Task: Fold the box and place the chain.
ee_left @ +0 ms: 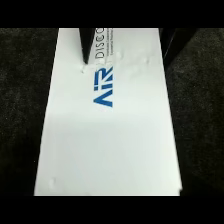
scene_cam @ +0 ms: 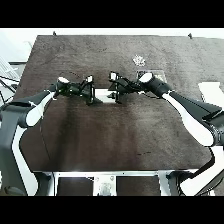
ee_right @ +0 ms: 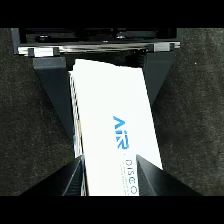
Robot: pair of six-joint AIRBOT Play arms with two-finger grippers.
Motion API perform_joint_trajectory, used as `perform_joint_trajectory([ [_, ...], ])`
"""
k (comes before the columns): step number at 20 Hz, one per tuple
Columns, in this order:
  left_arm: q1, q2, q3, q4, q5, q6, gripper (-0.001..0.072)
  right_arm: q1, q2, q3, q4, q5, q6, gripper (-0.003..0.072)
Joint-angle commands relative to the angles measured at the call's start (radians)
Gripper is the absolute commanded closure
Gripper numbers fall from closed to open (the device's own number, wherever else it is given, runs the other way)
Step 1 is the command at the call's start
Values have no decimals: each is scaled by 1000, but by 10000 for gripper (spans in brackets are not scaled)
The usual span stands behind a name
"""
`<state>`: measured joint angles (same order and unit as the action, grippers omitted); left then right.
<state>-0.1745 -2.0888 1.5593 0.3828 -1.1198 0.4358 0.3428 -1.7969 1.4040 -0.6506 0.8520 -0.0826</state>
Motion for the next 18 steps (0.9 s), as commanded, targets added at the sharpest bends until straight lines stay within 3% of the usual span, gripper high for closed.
perform_joint_trajectory([
  [1, 0, 0, 0, -1, 2, -1, 353, -6, 0, -2, 47, 6, -1, 243],
  [3, 0, 0, 0, -1, 2, -1, 353, -16, 0, -2, 94, 18, -5, 146],
  [9, 0, 0, 0, -1, 2, -1, 353, -43, 2, 8, 121, 116, -5, 145],
  [13, 0, 0, 0, -1, 2, -1, 353, -67, 26, 9, 212, 118, -9, 152],
  [14, 0, 0, 0, -1, 3, 0, 353, -75, 26, 9, 255, 118, -8, 227],
  [17, 0, 0, 0, -1, 3, -1, 353, -87, 23, 7, 270, 118, -7, 677],
  [18, 0, 0, 0, -1, 3, 0, 353, -86, 14, 6, 269, 118, -3, 679],
])
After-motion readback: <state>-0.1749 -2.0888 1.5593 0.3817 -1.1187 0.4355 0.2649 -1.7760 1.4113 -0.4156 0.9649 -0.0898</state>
